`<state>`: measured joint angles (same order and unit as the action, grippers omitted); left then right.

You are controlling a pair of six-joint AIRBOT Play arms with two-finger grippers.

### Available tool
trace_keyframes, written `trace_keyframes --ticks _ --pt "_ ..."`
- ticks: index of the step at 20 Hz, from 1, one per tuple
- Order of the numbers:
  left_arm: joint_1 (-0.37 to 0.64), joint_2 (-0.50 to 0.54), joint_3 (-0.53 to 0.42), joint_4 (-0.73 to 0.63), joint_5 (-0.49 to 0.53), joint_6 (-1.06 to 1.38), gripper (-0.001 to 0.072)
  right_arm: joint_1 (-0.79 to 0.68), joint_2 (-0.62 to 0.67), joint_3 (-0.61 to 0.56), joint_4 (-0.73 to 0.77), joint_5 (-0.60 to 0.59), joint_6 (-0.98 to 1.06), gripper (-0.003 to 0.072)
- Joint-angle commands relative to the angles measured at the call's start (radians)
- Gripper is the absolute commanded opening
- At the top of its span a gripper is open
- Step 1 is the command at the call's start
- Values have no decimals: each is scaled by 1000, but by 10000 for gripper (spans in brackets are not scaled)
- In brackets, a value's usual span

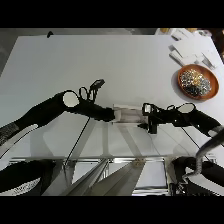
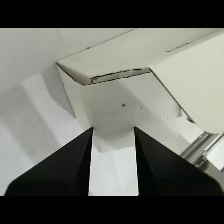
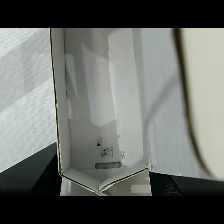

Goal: Fold the box and place the chain.

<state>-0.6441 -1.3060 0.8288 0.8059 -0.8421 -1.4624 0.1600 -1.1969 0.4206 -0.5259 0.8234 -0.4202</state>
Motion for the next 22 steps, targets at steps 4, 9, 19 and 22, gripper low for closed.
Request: trace_keyframes --ticks 4,9,19,22 --pt "-50 -51 55 106 1 -111 415 0 0 1 0 0 0 396" --pt "-73 -82 103 199 -2 -245 415 0 0 1 0 0 0 396" --pt "-127 -149 233 338 -78 -435 413 0 0 1 0 0 0 396" --pt "-128 -151 240 349 -79 -476 411 0 0 1 0 0 0 396"
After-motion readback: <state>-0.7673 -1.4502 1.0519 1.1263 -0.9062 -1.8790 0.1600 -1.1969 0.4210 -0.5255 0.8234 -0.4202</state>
